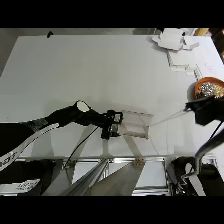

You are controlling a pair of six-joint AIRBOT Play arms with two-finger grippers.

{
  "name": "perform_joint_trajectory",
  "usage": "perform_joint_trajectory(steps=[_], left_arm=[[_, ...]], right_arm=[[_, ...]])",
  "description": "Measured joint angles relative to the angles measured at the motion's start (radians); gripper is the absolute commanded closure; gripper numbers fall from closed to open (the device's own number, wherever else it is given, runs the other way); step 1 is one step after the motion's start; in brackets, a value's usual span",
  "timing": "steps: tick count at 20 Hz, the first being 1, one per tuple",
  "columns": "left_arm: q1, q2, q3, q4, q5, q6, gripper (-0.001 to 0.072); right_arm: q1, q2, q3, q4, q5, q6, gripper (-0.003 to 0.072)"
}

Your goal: Fold the box and place the chain.

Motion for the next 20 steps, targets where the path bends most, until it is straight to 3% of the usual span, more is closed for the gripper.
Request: perform_joint_trajectory(steps=[4,9,16,17,19,20], left_arm=[[0.0,0.0,0.0,0.0,0.0,0.0,0.0377],[0.0,0.0,0.0,0.0,0.0,0.0,0.0377],[0.0,0.0,0.0,0.0,0.0,0.0,0.0377],[0.0,0.0,0.0,0.0,0.0,0.0,0.0377],[0.0,0.0,0.0,0.0,0.0,0.0,0.0377],[0.0,0.0,0.0,0.0,0.0,0.0,0.0377]], right_arm=[[0.24,0.037,-0.072,0.082,-0.016,0.022,0.0669],[0.534,0.019,-0.196,0.108,-0.209,0.071,0.0669],[0.763,-0.204,-0.269,-0.023,-0.473,0.199,0.0668],[0.772,-0.238,-0.272,-0.048,-0.494,0.221,0.0653],[0.785,-0.296,-0.275,-0.088,-0.522,0.255,0.0487],[0.787,-0.317,-0.275,-0.104,-0.532,0.264,0.0461]])
